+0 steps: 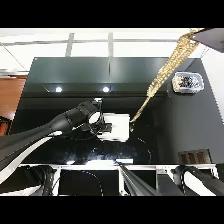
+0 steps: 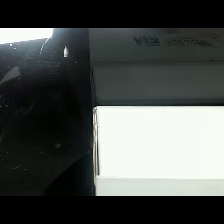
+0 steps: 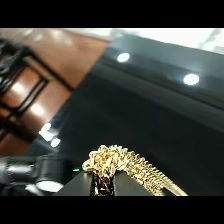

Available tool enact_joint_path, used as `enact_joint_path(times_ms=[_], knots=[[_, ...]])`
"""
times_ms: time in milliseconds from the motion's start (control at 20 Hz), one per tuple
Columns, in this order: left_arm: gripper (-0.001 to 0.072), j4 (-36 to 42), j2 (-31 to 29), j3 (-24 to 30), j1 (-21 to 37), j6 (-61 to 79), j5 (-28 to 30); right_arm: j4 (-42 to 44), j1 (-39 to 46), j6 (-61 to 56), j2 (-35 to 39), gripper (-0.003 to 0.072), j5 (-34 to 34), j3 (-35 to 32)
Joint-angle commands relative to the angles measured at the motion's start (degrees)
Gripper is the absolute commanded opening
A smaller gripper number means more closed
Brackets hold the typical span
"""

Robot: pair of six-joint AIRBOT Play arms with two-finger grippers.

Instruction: Fold the box and place the chain.

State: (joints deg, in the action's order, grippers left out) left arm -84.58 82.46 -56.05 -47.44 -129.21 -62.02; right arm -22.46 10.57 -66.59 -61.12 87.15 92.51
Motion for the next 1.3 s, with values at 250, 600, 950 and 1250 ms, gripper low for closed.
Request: enact_joint_path(times_ms=[250, 600, 950, 1250], knots=[[0.0028, 0.02, 0.02, 0.00, 0.04, 0.02, -0.02, 0.79, -8.90, -0.70, 0.13, 0.0002, 0.57, -0.17], [0.0028, 0.02, 0.02, 0.00, 0.04, 0.02, 0.00, -0.48, -8.92, -2.47, 0.15, 0.0002, 1.77, -0.17], [0.0028, 0.02, 0.02, 0.00, 0.04, 0.02, -0.02, -0.50, -14.56, -2.51, 0.13, 0.0002, 1.70, -0.17], [0.0028, 0.02, 0.02, 0.00, 0.04, 0.02, 0.00, -0.02, -18.51, -4.61, 0.15, 0.0003, 0.98, -0.17]])
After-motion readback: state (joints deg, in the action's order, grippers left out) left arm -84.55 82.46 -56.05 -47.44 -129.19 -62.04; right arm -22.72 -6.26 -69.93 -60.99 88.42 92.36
